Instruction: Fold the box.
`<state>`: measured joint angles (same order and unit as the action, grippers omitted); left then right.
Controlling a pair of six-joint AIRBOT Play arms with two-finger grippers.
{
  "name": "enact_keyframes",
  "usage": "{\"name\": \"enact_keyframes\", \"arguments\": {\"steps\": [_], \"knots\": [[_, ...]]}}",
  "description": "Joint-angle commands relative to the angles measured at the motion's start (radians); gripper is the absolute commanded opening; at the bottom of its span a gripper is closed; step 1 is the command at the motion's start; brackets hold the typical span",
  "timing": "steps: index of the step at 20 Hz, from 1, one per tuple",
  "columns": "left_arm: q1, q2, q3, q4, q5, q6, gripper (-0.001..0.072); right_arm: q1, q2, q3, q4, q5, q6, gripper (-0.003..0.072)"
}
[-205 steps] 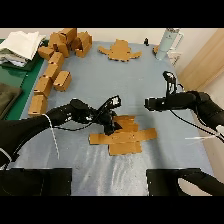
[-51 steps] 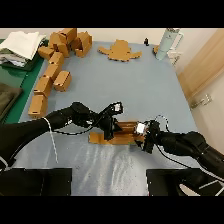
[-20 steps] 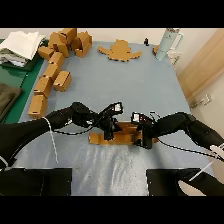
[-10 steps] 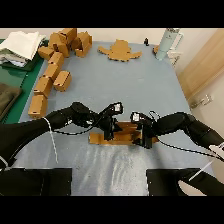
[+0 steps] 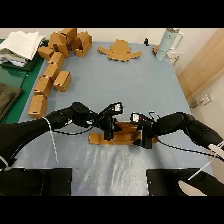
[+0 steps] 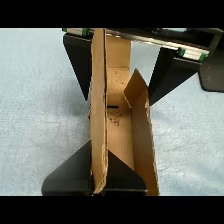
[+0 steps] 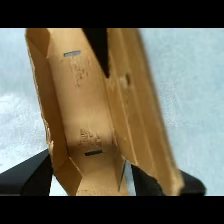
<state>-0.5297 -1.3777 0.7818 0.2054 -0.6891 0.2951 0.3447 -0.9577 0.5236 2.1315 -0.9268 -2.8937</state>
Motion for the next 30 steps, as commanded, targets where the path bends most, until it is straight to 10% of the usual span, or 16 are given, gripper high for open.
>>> {"name": "enact_keyframes", "arguments": {"steps": [1, 18, 21, 30], "knots": [[0.000, 0.000, 0.000, 0.000, 0.000, 0.000, 0.0014, 0.000, -0.015, 0.000, -0.002, -0.027, -0.069, 0.0719], [0.000, 0.000, 0.000, 0.000, 0.000, 0.000, 0.0014, 0.000, -0.072, -0.023, 0.004, 0.048, -0.107, 0.0698], [0.000, 0.000, 0.000, 0.000, 0.000, 0.000, 0.0014, 0.000, -0.072, -0.024, 0.004, 0.047, -0.107, 0.0510], [0.000, 0.000, 0.000, 0.000, 0.000, 0.000, 0.0014, 0.000, -0.072, -0.035, 0.004, 0.055, -0.107, 0.0603]]}}
